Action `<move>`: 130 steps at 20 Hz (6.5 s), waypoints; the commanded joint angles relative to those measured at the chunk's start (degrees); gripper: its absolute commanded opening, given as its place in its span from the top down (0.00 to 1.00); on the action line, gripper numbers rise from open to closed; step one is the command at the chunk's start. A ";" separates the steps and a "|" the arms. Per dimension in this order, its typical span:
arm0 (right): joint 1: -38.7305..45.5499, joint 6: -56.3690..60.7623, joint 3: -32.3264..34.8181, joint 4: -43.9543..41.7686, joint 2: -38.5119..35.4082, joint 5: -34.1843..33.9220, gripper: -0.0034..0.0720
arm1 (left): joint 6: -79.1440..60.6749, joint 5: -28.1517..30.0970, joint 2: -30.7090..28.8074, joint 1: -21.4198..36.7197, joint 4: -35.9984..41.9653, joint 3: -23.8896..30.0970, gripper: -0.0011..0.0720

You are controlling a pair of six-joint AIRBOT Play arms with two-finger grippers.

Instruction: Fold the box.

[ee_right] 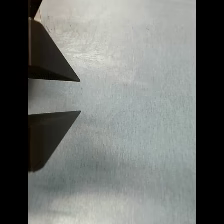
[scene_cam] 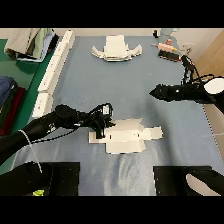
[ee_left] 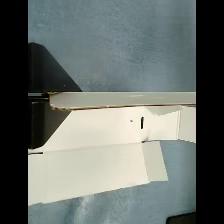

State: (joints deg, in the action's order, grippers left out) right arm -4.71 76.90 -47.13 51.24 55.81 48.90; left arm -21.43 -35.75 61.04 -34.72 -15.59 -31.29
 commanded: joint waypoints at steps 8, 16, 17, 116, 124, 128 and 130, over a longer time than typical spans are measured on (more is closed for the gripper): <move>-0.07 0.02 0.02 -0.02 -0.04 -0.11 0.59 | 1.46 1.22 0.04 -1.88 -2.67 2.08 0.96; -0.07 0.00 0.02 -0.02 -0.04 0.07 0.59 | 3.02 1.14 0.02 -4.96 -2.69 2.78 0.97; -0.07 0.00 0.02 -0.02 -0.04 0.09 0.59 | 3.72 0.90 0.02 -4.96 -2.71 2.80 0.96; -16.24 -60.26 23.06 -3.28 -5.49 6.05 0.01 | 4.52 -2.36 0.04 -4.94 -2.67 2.91 0.96; -16.22 -68.48 23.78 -5.22 -4.22 9.09 0.02 | 4.52 -2.34 0.04 -4.94 -2.67 2.91 0.96; -16.22 -74.71 23.91 -5.16 -3.28 6.47 0.02 | 4.52 -2.36 0.04 -4.94 -2.67 2.91 0.96; -16.22 -76.17 24.26 -5.18 -1.64 5.27 0.02 | 4.55 -2.32 0.02 -4.94 -2.67 2.89 0.96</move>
State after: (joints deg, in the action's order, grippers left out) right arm -20.95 4.56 -23.20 46.06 52.75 55.72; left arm -16.91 -38.13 61.06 -39.64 -18.26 -28.34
